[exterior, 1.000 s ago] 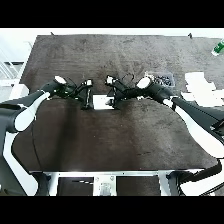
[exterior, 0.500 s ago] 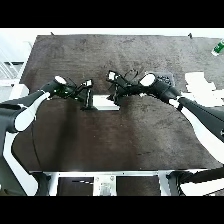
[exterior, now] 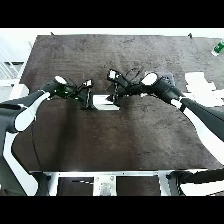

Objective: Fold the box and place the chain.

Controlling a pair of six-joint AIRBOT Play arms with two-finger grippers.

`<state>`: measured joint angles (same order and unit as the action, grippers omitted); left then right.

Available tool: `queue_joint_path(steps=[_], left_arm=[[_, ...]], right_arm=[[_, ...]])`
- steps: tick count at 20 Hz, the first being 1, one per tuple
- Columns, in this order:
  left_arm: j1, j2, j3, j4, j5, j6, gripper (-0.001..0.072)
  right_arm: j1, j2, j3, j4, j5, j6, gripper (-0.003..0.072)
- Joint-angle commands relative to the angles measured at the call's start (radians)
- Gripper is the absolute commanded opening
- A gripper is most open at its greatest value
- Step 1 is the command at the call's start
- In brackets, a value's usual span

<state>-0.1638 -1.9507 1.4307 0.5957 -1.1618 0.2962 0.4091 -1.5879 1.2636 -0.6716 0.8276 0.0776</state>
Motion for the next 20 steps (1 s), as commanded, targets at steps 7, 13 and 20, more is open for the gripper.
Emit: queue_joint_path(steps=[7,13,20], left_arm=[[0.000,0.001,0.001,0.000,0.002,-0.001,0.0488],[0.000,0.001,0.001,0.000,0.002,-0.001,0.0488],[0.000,0.001,0.001,0.000,0.002,-0.001,0.0488]], right_arm=[[0.002,-0.035,-0.026,0.007,-0.051,-0.008,0.0513],[0.002,-0.039,-0.026,-0.028,-0.148,-0.011,0.0513],[0.002,-0.024,-0.024,0.027,-0.074,-0.013,0.0512]])
